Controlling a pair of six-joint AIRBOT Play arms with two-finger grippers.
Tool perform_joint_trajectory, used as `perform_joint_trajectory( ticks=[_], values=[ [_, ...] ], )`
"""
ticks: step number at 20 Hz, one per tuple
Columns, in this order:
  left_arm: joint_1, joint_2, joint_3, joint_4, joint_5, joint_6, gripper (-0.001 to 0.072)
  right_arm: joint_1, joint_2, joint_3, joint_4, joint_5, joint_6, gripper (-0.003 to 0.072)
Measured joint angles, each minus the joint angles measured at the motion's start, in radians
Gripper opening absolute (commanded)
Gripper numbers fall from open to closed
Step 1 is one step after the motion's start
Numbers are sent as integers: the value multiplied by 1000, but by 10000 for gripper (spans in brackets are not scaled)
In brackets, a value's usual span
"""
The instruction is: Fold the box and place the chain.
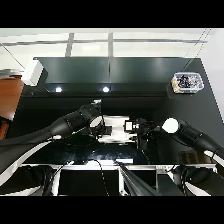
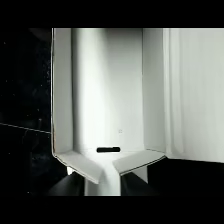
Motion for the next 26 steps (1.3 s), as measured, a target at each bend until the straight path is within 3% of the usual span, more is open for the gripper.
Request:
perform_joint_trajectory(
  ticks=[1, 2, 3, 10, 12, 26],
  values=[
    [0, 0, 0, 0, -1, 0, 27, 5, -3, 0, 7, 0, 7, 209],
    [0, 0, 0, 0, -4, 0, 27, 10, -6, 0, 13, -3, 17, 55],
    [0, 0, 0, 3, -6, 3, 27, 14, -8, 0, 15, -4, 25, 49],
    [0, 0, 0, 2, -2, -1, 27, 27, -14, 0, 85, -40, 63, 52],
    [0, -1, 0, 0, -1, 0, 27, 28, -14, 1, 92, -45, 66, 90],
    [0, -1, 0, -4, -2, 3, 27, 62, -45, 1, 143, -94, 70, 89]
  ],
)
